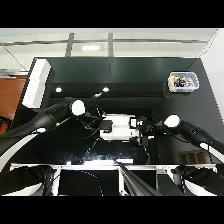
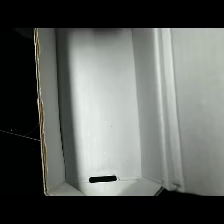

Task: Fold the box and place the chain.

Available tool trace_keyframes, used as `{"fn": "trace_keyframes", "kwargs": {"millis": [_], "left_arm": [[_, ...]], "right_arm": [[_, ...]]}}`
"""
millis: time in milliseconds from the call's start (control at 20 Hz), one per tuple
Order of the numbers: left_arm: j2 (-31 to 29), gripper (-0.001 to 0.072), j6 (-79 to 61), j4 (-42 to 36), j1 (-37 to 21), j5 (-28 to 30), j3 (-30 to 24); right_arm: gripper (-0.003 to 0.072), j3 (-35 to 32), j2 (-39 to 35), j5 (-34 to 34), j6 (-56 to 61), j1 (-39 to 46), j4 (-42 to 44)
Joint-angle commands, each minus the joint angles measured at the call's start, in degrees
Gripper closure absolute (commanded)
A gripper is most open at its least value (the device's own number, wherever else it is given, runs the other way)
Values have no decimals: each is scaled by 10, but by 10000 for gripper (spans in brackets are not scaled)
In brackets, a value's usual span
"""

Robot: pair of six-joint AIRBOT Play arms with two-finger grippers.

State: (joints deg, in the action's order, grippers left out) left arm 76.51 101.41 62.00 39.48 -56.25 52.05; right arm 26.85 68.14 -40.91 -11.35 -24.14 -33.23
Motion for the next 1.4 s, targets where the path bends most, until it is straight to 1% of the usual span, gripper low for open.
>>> {"fn": "trace_keyframes", "kwargs": {"millis": [0, 50, 150, 350, 550, 750, 950, 1050, 1150, 1250, 1350], "left_arm": [[0, 301, 28, 21, 17, -8, 12], [0, 351, 28, 21, 20, -9, 13], [0, 351, 43, 29, 25, -9, 14], [1, 351, 113, 91, 34, -9, 15], [1, 351, 155, 129, 45, -12, 15], [1, 351, 186, 159, 46, -14, 15], [4, 351, 206, 165, 49, -17, 15], [12, 351, 219, 168, 54, -25, 17], [30, 351, 221, 173, 66, -32, 31], [48, 351, 252, 201, 81, -38, 47], [54, 351, 285, 222, 92, -39, 54]], "right_arm": [[493, 0, 0, 0, 0, 0, 0], [493, 0, 0, 0, 0, 0, 0], [493, 0, 0, 0, 0, 0, 0], [493, 0, 0, 0, 0, 0, 0], [493, 0, 0, 0, 0, 0, 0], [493, 0, 0, 0, 0, 0, 0], [493, 0, 0, 0, 0, 0, 0], [493, 0, 0, 0, 0, 0, 0], [493, 0, 0, 0, 0, 0, 0], [494, 0, 0, 0, 0, 0, 0], [493, 0, 0, 0, 0, 0, 0]]}}
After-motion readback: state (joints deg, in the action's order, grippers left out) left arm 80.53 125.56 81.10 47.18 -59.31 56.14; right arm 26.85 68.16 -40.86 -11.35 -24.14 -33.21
